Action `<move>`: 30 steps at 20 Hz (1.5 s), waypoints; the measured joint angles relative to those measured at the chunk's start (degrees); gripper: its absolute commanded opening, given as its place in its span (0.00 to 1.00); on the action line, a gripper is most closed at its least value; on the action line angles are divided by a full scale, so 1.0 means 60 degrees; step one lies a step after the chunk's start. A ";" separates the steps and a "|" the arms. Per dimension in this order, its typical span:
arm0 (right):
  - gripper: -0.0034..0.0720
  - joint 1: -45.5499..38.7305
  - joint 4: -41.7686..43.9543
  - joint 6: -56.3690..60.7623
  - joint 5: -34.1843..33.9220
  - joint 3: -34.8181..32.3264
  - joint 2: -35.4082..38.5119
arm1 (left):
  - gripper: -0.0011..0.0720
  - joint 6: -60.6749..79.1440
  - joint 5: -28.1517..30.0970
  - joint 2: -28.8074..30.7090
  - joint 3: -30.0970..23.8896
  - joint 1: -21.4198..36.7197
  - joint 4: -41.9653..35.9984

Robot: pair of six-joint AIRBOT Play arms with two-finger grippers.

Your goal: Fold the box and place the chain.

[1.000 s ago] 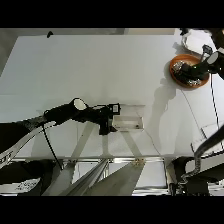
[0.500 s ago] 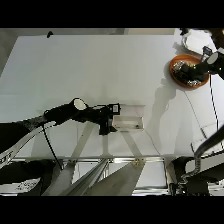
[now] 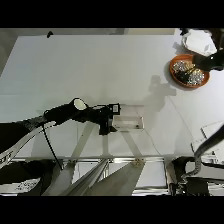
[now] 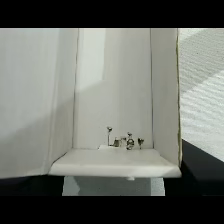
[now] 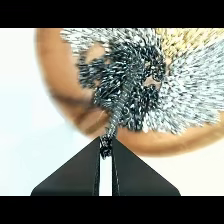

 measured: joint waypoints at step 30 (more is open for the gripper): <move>0.08 0.0004 0.5326 -0.1687 0.5340 -0.1865 0.8633 | 0.39 0.0000 -0.0004 0.0000 0.0000 0.0000 0.0000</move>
